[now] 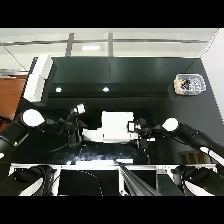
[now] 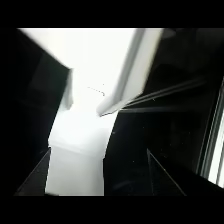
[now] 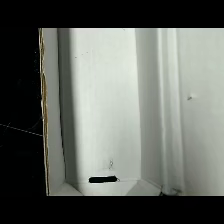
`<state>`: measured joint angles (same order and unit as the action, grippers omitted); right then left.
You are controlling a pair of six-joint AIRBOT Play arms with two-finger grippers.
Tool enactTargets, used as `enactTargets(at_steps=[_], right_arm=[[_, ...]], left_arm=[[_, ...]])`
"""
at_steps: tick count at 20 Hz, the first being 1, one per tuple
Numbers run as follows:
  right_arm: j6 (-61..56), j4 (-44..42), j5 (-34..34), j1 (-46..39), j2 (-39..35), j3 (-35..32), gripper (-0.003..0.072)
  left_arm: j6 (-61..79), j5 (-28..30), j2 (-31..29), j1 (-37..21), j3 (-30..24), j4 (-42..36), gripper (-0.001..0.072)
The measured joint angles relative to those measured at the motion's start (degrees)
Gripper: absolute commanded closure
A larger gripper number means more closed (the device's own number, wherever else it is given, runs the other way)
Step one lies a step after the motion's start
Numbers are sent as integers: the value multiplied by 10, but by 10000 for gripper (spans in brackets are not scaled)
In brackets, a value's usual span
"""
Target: Fold the box and place the chain.
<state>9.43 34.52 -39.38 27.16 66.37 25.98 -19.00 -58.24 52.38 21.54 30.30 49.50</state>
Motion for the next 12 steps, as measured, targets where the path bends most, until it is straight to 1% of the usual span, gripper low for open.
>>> enactTargets(at_steps=[2, 5, 9, 10, 11, 12], right_arm=[[0, 0, 0, 0, 0, 0, 550], [0, 0, 0, 0, 0, 0, 550], [0, 0, 0, 0, 0, 0, 550], [0, 0, 0, 0, 0, 0, 550], [0, 0, 0, 0, 0, 0, 550], [0, 0, 0, 0, 0, 0, 550]], left_arm=[[44, 40, 4, 30, -9, 11, -1], [81, 108, 26, 76, -16, 19, -1], [98, 164, 63, 115, -19, 23, 4], [101, 175, 70, 120, -19, 24, 37], [103, 182, 75, 124, -19, 23, 119], [103, 188, 78, 127, -19, 20, 151]])
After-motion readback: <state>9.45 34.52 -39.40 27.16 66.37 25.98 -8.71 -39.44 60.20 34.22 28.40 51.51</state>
